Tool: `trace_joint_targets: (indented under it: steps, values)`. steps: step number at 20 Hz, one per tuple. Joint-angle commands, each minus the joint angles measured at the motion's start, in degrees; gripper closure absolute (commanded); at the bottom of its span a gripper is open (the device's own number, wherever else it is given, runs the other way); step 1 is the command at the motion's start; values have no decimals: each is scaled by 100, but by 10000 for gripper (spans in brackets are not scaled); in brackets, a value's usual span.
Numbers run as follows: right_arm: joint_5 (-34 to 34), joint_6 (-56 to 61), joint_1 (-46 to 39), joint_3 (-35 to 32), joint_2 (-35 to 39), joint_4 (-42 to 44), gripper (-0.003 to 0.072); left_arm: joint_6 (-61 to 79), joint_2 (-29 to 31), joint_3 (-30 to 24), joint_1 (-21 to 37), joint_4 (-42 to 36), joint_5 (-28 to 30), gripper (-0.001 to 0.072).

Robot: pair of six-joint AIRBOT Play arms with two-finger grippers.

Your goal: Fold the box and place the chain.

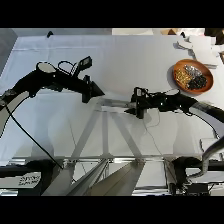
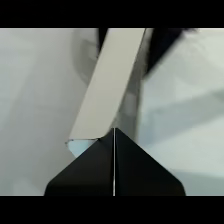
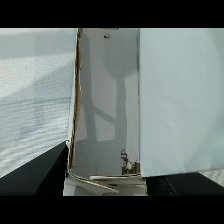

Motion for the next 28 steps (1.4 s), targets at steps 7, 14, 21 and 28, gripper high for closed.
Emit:
trace_joint_targets:
  steps: [7, 14, 21, 28]
  values:
    - [2, 2, -2, 2, 4, 0, 245, -186, -916, -20, -42, -767, 1154, 699]
    - [2, 2, -2, 2, 4, 0, 245, -181, -970, -20, -37, -758, 885, 698]
    - [2, 2, -2, 2, 4, 0, 245, -133, -103, -20, 323, -44, 210, 694]
    - [0, 2, -2, 2, 4, 0, 245, -44, 205, -136, 409, 2216, 33, 290]
